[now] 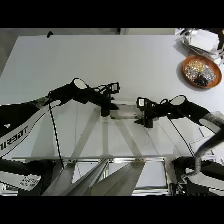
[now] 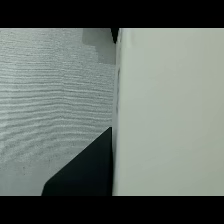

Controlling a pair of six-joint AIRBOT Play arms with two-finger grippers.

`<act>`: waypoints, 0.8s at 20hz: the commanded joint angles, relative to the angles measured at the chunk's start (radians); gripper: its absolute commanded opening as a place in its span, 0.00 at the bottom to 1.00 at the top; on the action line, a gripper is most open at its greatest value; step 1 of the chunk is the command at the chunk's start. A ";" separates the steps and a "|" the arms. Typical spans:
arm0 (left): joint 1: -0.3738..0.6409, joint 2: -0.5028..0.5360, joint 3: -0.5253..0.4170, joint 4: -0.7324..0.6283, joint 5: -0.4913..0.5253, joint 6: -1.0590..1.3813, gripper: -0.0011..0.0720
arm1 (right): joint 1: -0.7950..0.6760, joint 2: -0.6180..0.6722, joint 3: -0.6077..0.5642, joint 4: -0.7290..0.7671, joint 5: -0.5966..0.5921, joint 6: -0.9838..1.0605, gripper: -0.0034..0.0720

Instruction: Fold the box and place the chain.

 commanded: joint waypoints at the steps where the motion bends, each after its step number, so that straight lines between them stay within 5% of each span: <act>1: -0.001 -0.001 0.000 0.000 0.000 0.000 0.03 | 0.001 -0.001 0.000 -0.003 -0.001 0.000 0.43; 13: -0.001 0.000 0.000 0.000 -0.004 -0.002 0.04 | 0.001 -0.001 0.000 -0.003 -0.001 0.000 0.43; 14: 0.001 0.000 0.000 0.001 0.000 -0.002 0.20 | 0.001 -0.001 0.000 -0.003 -0.001 0.000 0.43; 16: 0.008 0.006 0.000 0.004 0.005 -0.003 0.94 | 0.001 -0.001 0.000 -0.003 -0.001 0.000 0.43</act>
